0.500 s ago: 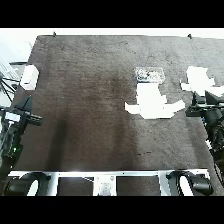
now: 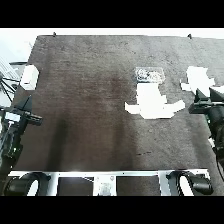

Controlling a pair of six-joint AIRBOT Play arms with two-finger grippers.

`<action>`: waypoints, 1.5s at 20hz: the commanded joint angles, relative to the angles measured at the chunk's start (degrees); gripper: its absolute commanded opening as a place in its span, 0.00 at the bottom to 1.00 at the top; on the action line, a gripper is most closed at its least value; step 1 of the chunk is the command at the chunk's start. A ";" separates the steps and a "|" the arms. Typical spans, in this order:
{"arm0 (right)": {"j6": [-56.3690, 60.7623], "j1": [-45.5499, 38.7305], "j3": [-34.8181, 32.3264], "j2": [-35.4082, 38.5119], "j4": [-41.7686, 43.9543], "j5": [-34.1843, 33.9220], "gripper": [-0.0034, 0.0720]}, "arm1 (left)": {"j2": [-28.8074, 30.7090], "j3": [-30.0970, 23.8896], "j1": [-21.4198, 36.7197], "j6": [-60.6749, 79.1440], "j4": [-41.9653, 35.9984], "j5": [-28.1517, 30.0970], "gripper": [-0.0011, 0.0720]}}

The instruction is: Fold the box and place the chain.

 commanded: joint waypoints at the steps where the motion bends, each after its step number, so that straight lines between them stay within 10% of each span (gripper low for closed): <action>1: 3.41 -1.33 6.08 -5.49 0.35 -1.31 0.61 | 0.04 0.04 0.02 0.02 0.02 -0.02 0.04; 4: 10.49 -7.28 15.13 -16.61 0.35 3.74 0.61 | 0.04 0.04 0.02 0.02 0.02 0.00 0.04; 11: 37.83 -33.40 37.75 -49.72 -18.03 57.79 0.61 | 0.04 0.04 0.02 0.02 0.02 0.00 0.04; 16: 45.66 -34.36 52.74 -63.82 -32.96 75.14 0.61 | 0.04 0.04 0.02 0.02 0.02 0.02 0.04; 30: 49.53 -23.56 66.45 -80.08 -44.92 79.41 0.62 | 0.04 0.04 0.02 0.02 0.02 0.02 0.04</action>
